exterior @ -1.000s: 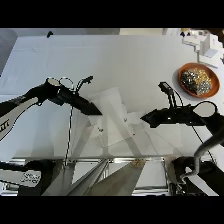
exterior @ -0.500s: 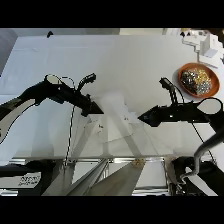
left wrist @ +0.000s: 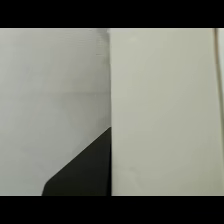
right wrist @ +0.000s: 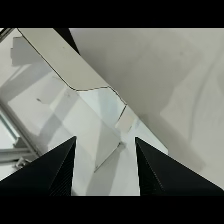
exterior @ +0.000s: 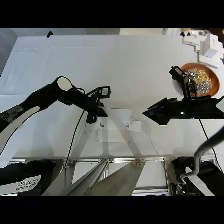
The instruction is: Fold the box and place the chain.
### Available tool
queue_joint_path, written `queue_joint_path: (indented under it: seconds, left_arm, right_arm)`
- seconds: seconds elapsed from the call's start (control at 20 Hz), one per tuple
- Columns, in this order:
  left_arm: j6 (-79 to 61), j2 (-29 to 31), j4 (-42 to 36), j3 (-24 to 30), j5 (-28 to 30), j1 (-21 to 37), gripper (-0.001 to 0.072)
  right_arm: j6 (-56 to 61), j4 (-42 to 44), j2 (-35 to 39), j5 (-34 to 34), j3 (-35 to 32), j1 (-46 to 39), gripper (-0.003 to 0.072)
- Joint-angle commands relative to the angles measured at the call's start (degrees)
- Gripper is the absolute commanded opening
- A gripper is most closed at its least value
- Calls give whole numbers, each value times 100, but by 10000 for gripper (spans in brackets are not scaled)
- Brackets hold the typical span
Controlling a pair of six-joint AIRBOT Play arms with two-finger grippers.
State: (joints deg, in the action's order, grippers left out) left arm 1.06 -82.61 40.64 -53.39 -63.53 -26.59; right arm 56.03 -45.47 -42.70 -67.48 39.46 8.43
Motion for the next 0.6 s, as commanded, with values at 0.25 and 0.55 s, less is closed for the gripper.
queue_joint_path:
  seconds: [0.25, 0.55]
  left_arm:
    - [-129, -98, 7, -7, 1027, -177, 4]
    - [-131, -439, -92, -7, 927, -170, 4]
  right_arm:
    - [118, -98, 103, -138, 46, 2, 412]
    - [116, -101, 103, -221, 46, 2, 412]
